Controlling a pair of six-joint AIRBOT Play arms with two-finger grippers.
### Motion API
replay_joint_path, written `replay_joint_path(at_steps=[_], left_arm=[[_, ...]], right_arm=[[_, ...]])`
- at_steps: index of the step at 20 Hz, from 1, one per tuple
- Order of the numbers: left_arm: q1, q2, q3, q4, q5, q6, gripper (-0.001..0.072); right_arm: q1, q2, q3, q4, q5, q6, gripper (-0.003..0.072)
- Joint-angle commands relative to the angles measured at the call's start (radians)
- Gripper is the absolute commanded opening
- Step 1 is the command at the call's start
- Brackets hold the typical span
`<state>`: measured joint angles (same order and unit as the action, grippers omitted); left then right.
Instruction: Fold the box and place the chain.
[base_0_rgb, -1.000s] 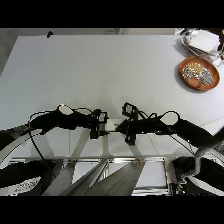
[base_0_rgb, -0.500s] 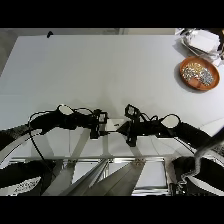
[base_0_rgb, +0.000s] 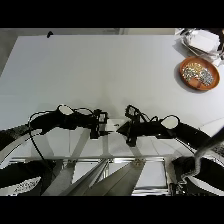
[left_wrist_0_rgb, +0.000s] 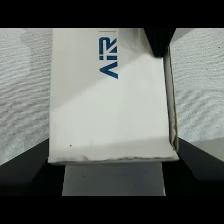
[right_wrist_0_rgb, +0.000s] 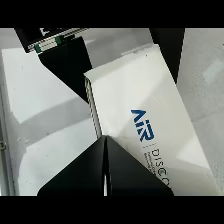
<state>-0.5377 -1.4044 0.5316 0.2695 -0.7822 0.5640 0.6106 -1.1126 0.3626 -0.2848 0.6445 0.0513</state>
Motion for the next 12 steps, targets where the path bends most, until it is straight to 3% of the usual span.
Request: replay_joint_path(at_steps=[1, 5, 9, 12], left_arm=[[0.0, 0.0, 0.0, 0.0, 0.0, 0.0, 0.0258], [0.0, 0.0, 0.0, 0.0, 0.0, 0.0, 0.0258], [0.0, 0.0, 0.0, 0.0, 0.0, 0.0, 0.0258], [0.0, 0.0, 0.0, 0.0, 0.0, 0.0, 0.0258]], right_arm=[[0.0, 0.039, 0.044, 0.003, 0.029, 0.007, 0.0009], [0.0, 0.186, 0.167, -0.13, 0.004, 0.182, 0.0009], [-0.021, 0.351, 0.282, -0.657, 0.028, 0.75, 0.0009], [-0.116, 0.427, 0.316, -1.012, 0.255, 1.186, 0.0008]])
